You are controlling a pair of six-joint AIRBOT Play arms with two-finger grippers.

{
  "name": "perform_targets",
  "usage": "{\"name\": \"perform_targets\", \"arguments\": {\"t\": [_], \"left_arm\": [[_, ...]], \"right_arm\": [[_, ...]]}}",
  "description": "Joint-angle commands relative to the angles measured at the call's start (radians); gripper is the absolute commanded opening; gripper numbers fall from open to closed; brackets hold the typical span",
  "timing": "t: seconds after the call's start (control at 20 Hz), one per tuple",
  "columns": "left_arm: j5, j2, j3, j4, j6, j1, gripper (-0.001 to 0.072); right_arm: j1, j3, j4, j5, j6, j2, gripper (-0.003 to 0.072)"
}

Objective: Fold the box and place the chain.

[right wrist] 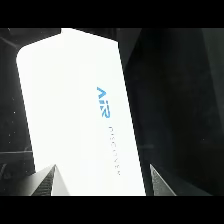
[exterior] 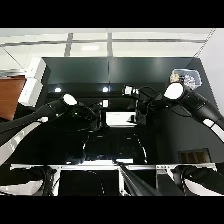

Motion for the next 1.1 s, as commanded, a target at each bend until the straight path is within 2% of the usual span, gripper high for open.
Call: {"name": "perform_targets", "arguments": {"t": [0.0, 0.05, 0.1, 0.15, 0.25, 0.3, 1.05], "left_arm": [[0.0, 0.001, 0.0, 0.0, 0.0, -0.001, 0.0341], [0.0, 0.001, 0.0, 0.0, 0.001, -0.001, 0.0341], [0.0, 0.001, 0.0, 0.001, 0.0, -0.001, 0.0341], [0.0, 0.001, 0.0, 0.0, 0.0, -0.001, 0.0341], [0.0, 0.001, 0.0, 0.0, 0.0, -0.001, 0.0341], [0.0, 0.001, 0.0, 0.0, 0.0, -0.001, 0.0341], [0.0, 0.001, 0.0, 0.001, 0.001, -0.001, 0.0341]], "right_arm": [[0.002, 0.0, -0.021, -0.014, -0.003, -0.003, 0.0701], [0.002, 0.0, -0.024, -0.023, -0.006, -0.003, 0.07], [0.002, 0.0, -0.024, -0.023, -0.013, -0.003, 0.0651], [0.002, 0.0, -0.024, -0.021, -0.013, -0.003, 0.0472], [0.004, 0.0, -0.028, -0.021, -0.008, -0.003, 0.0369], [0.004, 0.0, -0.028, -0.022, 0.009, -0.003, 0.0242], [0.026, -0.019, -0.035, -0.029, 0.032, -0.005, 0.0227]]}}
